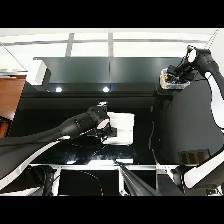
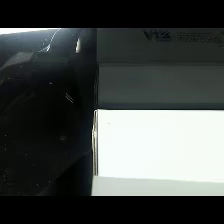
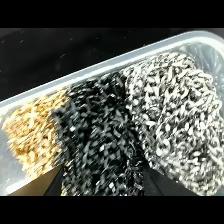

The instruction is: Fold the box and place the chain.

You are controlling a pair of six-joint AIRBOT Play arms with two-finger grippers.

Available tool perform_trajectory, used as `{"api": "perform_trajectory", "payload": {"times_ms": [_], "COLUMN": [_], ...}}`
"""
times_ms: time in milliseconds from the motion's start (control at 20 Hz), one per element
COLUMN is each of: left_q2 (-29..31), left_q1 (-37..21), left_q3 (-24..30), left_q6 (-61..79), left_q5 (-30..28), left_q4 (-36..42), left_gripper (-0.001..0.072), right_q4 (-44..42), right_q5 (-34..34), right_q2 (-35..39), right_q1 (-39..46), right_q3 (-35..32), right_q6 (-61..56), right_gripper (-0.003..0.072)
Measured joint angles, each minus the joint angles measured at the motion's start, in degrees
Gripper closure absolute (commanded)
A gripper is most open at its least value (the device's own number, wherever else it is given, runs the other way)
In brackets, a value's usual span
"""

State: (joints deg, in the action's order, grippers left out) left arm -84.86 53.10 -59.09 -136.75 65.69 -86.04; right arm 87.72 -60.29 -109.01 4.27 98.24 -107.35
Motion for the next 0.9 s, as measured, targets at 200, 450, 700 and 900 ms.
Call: {"api": "perform_trajectory", "payload": {"times_ms": [200,450,700,900], "left_q2": [0.0,0.0,0.0,0.0], "left_q1": [0.0,0.0,0.0,0.0], "left_q3": [0.0,0.0,0.0,0.0], "left_q6": [0.0,0.0,0.0,0.0], "left_q5": [0.6,0.8,0.9,0.9], "left_q4": [0.0,0.0,-0.3,-0.4], "left_gripper": [0.0683,0.0683,0.0683,0.0683], "right_q4": [-0.9,-0.8,-2.6,-6.4], "right_q5": [0.2,-3.2,-9.4,-11.8], "right_q2": [-1.4,-1.6,4.4,13.2], "right_q1": [0.5,0.7,1.0,0.9], "right_q3": [0.4,3.5,6.0,6.4], "right_q6": [0.0,2.9,10.3,14.5], "right_gripper": [0.0526,0.0677,0.0677,0.0677]}}
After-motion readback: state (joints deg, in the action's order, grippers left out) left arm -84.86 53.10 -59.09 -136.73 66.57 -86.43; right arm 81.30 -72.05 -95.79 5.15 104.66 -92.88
